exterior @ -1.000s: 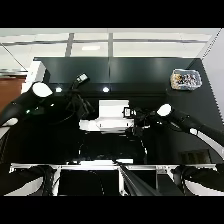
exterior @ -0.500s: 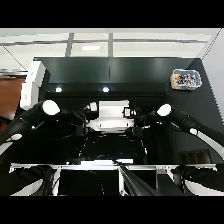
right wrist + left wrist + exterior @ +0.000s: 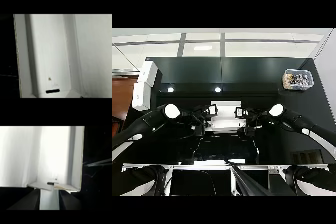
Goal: Fold the box and place the chain.
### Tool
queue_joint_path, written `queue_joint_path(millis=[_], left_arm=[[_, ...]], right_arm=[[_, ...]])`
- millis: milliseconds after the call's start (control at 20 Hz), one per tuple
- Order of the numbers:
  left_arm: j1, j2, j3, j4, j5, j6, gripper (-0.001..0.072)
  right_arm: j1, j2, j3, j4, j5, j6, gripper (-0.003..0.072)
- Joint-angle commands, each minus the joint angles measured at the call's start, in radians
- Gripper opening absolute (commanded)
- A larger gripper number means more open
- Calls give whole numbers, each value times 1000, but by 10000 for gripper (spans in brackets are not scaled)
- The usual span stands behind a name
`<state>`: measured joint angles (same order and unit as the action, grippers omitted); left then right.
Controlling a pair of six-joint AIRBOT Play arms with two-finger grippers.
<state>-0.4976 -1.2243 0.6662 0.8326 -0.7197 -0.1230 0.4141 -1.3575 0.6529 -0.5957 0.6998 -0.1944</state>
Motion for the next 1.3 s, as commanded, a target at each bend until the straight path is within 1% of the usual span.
queue_joint_path(millis=[0,150,250,300,350,400,450,500,550,600,650,700,750,800,850,950,1100,1200,1250], left_arm=[[-3,-19,0,-130,4,10,276],[-3,-63,0,-267,10,70,275],[-3,-89,0,-283,13,95,273],[-3,-97,0,-283,13,95,189],[-3,-101,0,-275,13,96,85],[-3,-101,0,-262,11,97,67],[-3,-101,0,-261,11,97,114],[-3,-101,0,-261,15,97,327],[-3,-101,0,-261,16,96,399],[-3,-101,0,-261,11,97,280],[-3,-101,0,-261,10,97,192],[-3,-100,0,-261,9,96,273],[-2,-97,0,-260,2,96,284],[0,-87,5,-236,-9,95,180],[6,-71,15,-191,-32,93,37],[38,-11,35,-124,-103,11,27],[138,115,45,-27,-254,-178,27],[229,189,45,123,-322,-383,26],[283,211,44,223,-343,-493,26]], right_arm=[[0,-1,0,0,0,0,69],[0,-1,0,0,0,0,69],[0,-1,0,0,0,0,69],[0,-1,0,0,0,0,69],[0,-1,0,0,0,0,69],[0,-1,0,0,0,0,69],[0,-1,0,0,0,0,69],[0,-1,0,0,0,0,69],[0,-1,0,0,0,0,69],[0,-1,0,0,0,0,69],[0,-1,0,0,0,0,69],[0,-1,0,0,0,0,69],[0,-1,0,0,0,0,69],[0,-1,0,0,0,0,69],[0,-1,0,0,0,0,69],[0,-1,0,0,0,0,69],[0,-1,0,0,0,0,69],[0,-1,0,0,0,0,69],[0,-1,0,0,0,0,69]])
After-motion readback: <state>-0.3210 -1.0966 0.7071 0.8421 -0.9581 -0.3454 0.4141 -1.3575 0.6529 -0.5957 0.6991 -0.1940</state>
